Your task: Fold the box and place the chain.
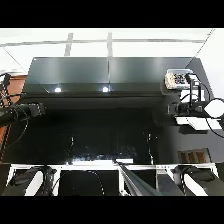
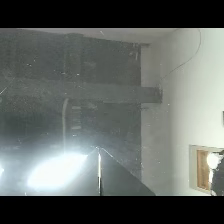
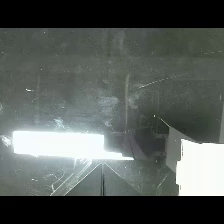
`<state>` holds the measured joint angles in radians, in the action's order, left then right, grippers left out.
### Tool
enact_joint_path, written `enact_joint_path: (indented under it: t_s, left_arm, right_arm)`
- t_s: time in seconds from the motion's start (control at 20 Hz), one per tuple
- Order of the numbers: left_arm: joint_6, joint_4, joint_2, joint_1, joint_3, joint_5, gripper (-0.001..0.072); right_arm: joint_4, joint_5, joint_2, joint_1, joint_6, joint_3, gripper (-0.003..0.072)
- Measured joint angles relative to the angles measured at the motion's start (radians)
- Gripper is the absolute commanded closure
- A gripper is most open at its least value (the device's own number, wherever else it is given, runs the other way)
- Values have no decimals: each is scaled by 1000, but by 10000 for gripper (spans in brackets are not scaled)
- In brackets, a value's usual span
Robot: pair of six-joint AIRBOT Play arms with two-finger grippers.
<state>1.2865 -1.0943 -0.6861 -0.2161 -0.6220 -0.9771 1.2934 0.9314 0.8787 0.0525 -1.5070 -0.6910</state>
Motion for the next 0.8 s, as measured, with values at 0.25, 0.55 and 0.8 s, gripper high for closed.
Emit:
enact_joint_path:
  t_s: [0.25, 0.55, 0.8]
  left_arm:
    - [0, 0, 0, 0, 0, 0, 683]
    - [0, 3, 0, 0, 0, 6, 683]
    - [0, 10, -5, 0, 0, 56, 683]
  right_arm:
    - [0, 0, 0, 0, 0, 0, 680]
    - [0, 0, 0, 0, 0, 0, 680]
    - [-1, -1, 0, 0, 0, 0, 680]
